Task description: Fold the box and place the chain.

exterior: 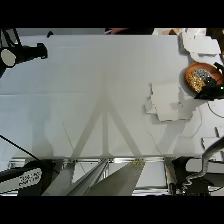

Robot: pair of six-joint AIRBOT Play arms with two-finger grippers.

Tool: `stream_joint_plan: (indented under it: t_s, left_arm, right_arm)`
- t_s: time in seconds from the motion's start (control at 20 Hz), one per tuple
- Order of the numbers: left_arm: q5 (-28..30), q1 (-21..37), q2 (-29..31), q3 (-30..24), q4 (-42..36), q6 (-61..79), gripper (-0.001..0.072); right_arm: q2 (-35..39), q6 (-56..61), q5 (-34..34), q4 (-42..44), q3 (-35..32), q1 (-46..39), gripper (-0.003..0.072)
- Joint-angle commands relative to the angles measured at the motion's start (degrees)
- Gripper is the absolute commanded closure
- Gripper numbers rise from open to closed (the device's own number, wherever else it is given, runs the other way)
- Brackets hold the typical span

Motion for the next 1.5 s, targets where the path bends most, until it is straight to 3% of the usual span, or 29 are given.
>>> stream_joint_plan:
  t_s: [0.0,0.25,0.4,0.5,0.6,0.8,1.05,1.15,1.3,1.45]
  left_arm:
    - [0.0,0.0,0.0,0.0,0.0,0.0,0.0009]
    - [0.0,0.0,0.0,0.0,0.0,0.0,0.0009]
    - [0.0,0.0,0.0,0.0,0.0,0.0,0.0009]
    - [0.0,0.0,0.0,0.0,0.0,0.0,0.0009]
    - [0.0,0.0,0.0,0.0,0.0,0.0,0.0009]
    - [0.0,0.0,0.0,0.0,0.0,0.0,0.0009]
    - [0.0,0.0,0.0,0.0,0.0,0.0,0.0009]
    - [0.0,0.0,0.0,0.0,0.0,0.0,0.0009]
    - [0.0,0.0,0.0,0.0,0.0,0.0,0.0009]
    - [0.0,0.0,0.0,0.0,0.0,0.0,0.0009]
  right_arm:
    - [9.8,-1.5,-5.7,5.1,-10.6,0.2,0.0683]
    - [20.9,-7.2,-8.6,14.2,-21.4,7.4,0.0682]
    - [23.4,-7.9,-9.5,19.7,-23.3,14.9,0.0682]
    - [24.6,-8.2,-14.2,25.7,-23.4,19.3,0.0682]
    - [25.3,-8.4,-20.9,31.1,-23.4,23.3,0.0682]
    - [25.4,-8.1,-35.2,33.9,-27.1,33.8,0.0683]
    - [25.4,-8.2,-66.5,42.8,-39.6,50.6,0.0683]
    - [25.3,-8.1,-75.7,44.7,-41.8,56.6,0.0682]
    - [24.9,-8.1,-85.0,49.9,-44.4,62.6,0.0683]
    - [24.0,-8.1,-85.2,50.4,-45.0,64.2,0.0683]
